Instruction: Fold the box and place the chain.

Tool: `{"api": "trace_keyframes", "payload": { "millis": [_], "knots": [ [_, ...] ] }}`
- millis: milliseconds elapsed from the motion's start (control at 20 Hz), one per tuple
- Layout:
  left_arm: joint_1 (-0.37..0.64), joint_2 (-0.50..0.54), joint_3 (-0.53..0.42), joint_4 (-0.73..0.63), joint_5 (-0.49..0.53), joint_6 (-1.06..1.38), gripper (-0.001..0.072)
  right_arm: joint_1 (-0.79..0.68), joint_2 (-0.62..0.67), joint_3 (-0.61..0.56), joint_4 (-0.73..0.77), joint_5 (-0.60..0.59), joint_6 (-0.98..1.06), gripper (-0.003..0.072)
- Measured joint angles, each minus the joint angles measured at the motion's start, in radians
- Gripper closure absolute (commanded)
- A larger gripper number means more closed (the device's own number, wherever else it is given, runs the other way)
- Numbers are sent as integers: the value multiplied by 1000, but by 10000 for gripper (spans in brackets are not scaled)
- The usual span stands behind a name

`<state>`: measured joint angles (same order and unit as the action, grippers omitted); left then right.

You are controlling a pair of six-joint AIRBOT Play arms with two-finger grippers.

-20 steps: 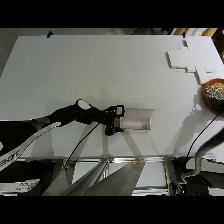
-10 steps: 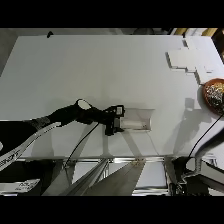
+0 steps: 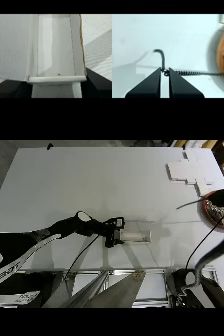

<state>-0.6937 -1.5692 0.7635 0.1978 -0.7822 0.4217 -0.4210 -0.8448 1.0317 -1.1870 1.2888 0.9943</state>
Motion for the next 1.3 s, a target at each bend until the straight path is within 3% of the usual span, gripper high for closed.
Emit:
{"api": "trace_keyframes", "payload": {
  "millis": [350,600,950,1300],
  "knots": [
    [0,0,0,0,0,0,397,249,179,-5,85,133,64,672],
    [0,0,0,0,0,0,397,472,245,-50,113,129,144,672],
    [0,0,0,0,0,0,397,800,267,-178,100,-64,254,672],
    [0,0,0,0,0,0,397,942,237,-246,14,-222,344,672]
  ]
}}
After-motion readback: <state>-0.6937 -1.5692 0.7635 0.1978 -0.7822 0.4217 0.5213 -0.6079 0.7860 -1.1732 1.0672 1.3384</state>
